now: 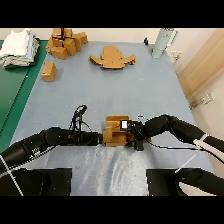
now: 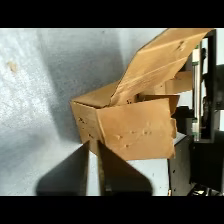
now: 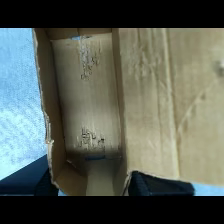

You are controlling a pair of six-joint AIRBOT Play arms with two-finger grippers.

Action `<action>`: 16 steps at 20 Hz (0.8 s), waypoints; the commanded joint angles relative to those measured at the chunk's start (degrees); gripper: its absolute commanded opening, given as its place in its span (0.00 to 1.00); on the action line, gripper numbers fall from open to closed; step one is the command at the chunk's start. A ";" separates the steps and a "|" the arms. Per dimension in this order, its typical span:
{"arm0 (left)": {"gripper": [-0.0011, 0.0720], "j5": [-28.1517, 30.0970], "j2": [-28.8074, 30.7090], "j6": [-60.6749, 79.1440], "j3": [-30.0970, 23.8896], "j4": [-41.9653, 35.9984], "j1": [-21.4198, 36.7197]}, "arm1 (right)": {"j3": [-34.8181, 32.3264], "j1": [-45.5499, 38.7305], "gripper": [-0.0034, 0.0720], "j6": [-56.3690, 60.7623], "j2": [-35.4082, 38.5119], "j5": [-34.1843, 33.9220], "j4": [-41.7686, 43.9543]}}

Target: Fold the box.

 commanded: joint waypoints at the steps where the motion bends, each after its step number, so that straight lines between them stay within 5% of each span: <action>1: 0.44 -3.13 -0.09 -0.26 1.79 -0.17 2.10 | -0.02 0.02 0.71 0.02 -0.02 0.02 0.02; 15: 0.45 -1.01 -4.15 -0.17 2.95 -2.12 0.39 | -0.02 0.02 0.71 0.02 -0.02 0.02 0.02; 16: 0.54 -1.14 -4.39 0.07 2.97 -2.10 0.42 | -0.02 0.02 0.71 0.02 -0.02 0.02 0.02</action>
